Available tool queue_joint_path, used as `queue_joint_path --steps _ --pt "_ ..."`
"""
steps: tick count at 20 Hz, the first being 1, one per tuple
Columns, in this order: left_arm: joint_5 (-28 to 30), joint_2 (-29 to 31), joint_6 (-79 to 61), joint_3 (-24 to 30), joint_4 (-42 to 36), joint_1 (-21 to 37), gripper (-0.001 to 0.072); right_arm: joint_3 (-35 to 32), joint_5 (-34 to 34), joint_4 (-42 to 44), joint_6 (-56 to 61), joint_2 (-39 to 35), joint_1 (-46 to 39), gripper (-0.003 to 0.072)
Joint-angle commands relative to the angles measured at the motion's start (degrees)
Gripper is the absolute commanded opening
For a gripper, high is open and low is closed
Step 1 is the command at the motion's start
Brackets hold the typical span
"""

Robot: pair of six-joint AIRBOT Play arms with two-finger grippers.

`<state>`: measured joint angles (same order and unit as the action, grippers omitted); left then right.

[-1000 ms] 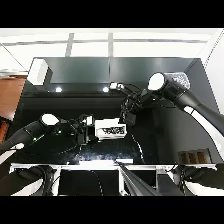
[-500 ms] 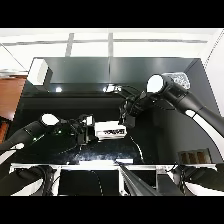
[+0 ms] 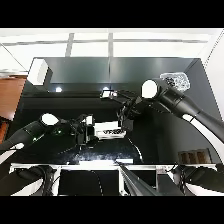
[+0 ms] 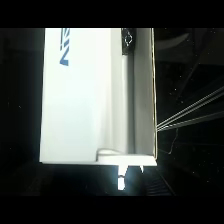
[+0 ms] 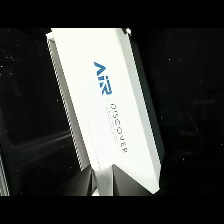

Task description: Fold the box and place the chain.

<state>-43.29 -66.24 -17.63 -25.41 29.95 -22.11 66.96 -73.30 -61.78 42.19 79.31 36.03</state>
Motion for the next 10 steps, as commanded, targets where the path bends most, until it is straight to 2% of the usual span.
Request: queue_joint_path --steps 1,10 --pt "0.02 -0.04 -0.09 -0.02 0.02 -0.02 0.0533 -0.02 1.42 -1.33 1.33 -0.04 0.68 0.0126" --pt "0.02 -0.04 -0.09 -0.02 0.0 -0.02 0.0533 -0.02 0.24 -3.28 3.67 -0.04 2.43 0.013"
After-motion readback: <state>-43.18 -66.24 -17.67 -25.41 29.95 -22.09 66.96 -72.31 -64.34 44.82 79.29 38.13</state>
